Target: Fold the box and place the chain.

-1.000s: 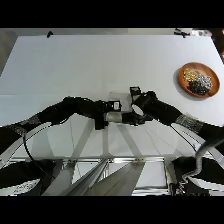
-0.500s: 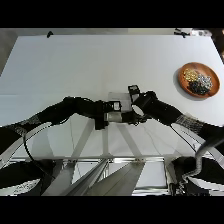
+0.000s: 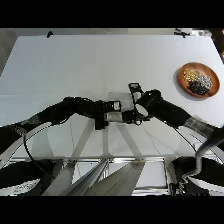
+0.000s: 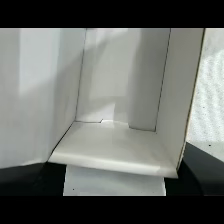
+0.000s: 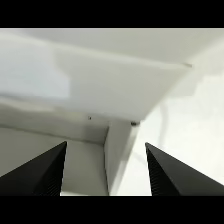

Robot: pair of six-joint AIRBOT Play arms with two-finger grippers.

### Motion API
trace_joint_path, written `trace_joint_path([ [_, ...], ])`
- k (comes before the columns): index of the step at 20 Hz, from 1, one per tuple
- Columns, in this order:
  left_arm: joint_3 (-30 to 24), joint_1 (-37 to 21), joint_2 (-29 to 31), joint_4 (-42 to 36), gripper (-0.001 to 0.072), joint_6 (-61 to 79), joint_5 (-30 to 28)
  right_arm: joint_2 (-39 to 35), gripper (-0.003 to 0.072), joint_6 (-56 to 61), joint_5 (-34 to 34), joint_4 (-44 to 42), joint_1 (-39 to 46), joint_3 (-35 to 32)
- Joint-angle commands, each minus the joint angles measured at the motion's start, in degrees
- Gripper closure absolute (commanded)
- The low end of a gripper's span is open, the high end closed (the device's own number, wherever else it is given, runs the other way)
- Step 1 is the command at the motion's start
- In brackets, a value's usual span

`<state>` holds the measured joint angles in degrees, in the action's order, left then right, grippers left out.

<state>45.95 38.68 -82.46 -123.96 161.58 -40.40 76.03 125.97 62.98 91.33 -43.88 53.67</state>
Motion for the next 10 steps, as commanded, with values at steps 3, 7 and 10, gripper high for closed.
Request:
trace_joint_path([
  [3, -0.02, -0.02, 0.04, 0.02, 0.0314, 0.02, -0.02, -6.67, 0.0127, -3.52, 4.11, 3.56, 0.02, 0.02],
  [7, -0.02, -0.02, 0.04, 0.02, 0.0314, 0.02, -0.04, -15.15, 0.0128, -3.52, 7.37, 19.5, 0.68, 0.0],
  [10, -0.02, -0.02, 0.04, 0.02, 0.0314, 0.02, -0.02, -18.43, 0.0098, -5.84, 7.96, 30.71, 9.18, 0.0],
])
